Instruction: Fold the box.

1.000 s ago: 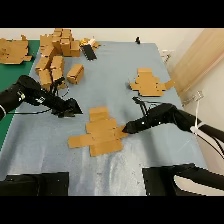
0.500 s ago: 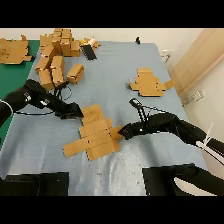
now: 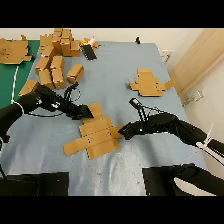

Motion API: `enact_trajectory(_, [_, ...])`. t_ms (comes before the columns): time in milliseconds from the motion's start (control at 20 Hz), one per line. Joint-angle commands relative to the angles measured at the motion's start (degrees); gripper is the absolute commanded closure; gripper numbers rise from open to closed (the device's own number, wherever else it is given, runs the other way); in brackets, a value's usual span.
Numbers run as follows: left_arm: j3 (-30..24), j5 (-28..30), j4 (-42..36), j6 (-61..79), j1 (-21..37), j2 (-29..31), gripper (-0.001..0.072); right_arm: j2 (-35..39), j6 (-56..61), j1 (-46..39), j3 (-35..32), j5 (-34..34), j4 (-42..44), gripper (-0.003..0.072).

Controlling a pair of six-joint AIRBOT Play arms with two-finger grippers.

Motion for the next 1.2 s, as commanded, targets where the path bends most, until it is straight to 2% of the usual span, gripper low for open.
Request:
enact_trajectory(0, [-0.04, -1.7, -3.96, 4.57, -0.26, -0.61, 0.0353, -0.5, -0.09, 0.04, -0.02, 0.07, -0.15, 0.0684])
enact_trajectory(550, [-0.07, -6.58, -2.99, 7.04, -0.04, -0.61, 0.0352, -1.14, -0.07, 0.04, -0.02, 0.22, -0.57, 0.0684])
enact_trajectory(800, [-0.07, -7.5, -2.82, 7.08, 2.25, -0.61, 0.0355, -1.14, -0.07, 0.04, -0.02, 0.24, -0.74, 0.0684])
enact_trajectory(900, [-0.07, -7.63, -2.82, 8.11, 2.32, -0.61, 0.0488, -1.14, -0.04, 0.04, -0.02, 0.28, -0.72, 0.0684])
enact_trajectory(1150, [-0.07, -9.01, -2.78, 8.22, 2.32, -1.33, 0.0488, -1.14, 0.15, 0.04, -0.02, 1.18, -0.74, 0.0684])
